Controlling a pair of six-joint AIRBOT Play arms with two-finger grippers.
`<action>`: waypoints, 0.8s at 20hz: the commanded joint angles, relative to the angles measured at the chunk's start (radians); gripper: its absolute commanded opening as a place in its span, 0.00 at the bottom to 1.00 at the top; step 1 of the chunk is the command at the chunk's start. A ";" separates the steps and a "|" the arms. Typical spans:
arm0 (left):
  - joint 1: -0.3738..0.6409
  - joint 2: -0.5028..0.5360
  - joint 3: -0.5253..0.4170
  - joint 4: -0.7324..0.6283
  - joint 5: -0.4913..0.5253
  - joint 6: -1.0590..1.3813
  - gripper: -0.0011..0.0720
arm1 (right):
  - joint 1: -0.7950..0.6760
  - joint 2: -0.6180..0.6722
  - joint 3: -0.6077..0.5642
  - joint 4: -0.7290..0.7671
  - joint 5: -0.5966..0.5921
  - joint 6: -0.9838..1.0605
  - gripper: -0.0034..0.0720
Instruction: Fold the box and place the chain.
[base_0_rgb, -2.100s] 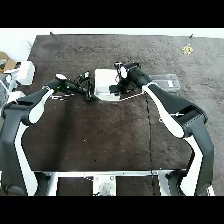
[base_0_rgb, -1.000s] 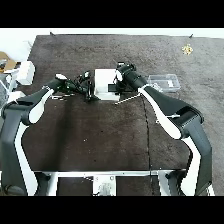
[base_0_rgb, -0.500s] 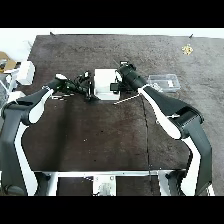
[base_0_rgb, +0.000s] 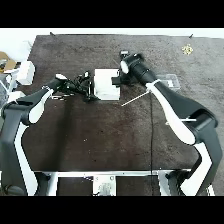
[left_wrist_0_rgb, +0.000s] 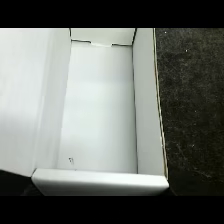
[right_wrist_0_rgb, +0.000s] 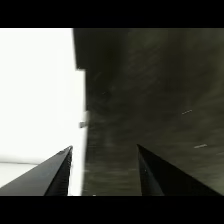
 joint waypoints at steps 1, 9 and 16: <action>0.000 0.000 0.000 0.000 0.000 0.001 0.56 | -0.048 0.111 0.001 -0.113 -0.048 -0.194 0.64; 0.000 0.000 0.000 0.000 0.000 0.001 0.55 | -0.360 0.122 0.000 0.074 0.011 -0.387 0.44; 0.000 0.000 0.000 0.000 0.000 0.001 0.55 | -0.542 0.048 -0.002 0.275 0.026 -0.410 0.44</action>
